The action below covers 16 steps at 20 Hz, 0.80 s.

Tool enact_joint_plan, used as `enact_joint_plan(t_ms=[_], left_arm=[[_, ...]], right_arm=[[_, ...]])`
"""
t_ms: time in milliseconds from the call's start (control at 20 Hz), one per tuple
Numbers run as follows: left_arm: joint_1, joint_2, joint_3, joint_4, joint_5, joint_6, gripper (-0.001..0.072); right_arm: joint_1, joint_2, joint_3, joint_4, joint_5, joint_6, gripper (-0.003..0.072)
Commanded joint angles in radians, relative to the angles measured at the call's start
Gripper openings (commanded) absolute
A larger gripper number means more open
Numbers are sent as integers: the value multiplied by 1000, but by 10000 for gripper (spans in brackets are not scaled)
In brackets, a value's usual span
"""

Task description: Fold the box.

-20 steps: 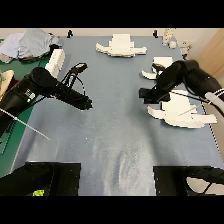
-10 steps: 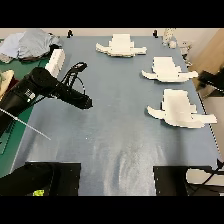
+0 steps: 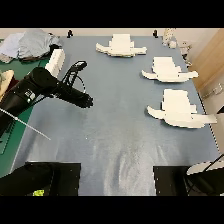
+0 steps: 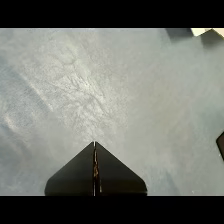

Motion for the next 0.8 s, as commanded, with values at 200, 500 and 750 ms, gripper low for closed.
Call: enact_joint_plan(t_ms=[200,500,750], left_arm=[[0,0,0,0,49,0,12],[0,0,0,-1,47,0,12],[0,0,0,-40,48,0,12]], right_arm=[[-69,-186,22,263,-131,-240,526],[-64,-194,66,405,-198,-284,355],[-27,-193,69,407,-219,-300,36]])
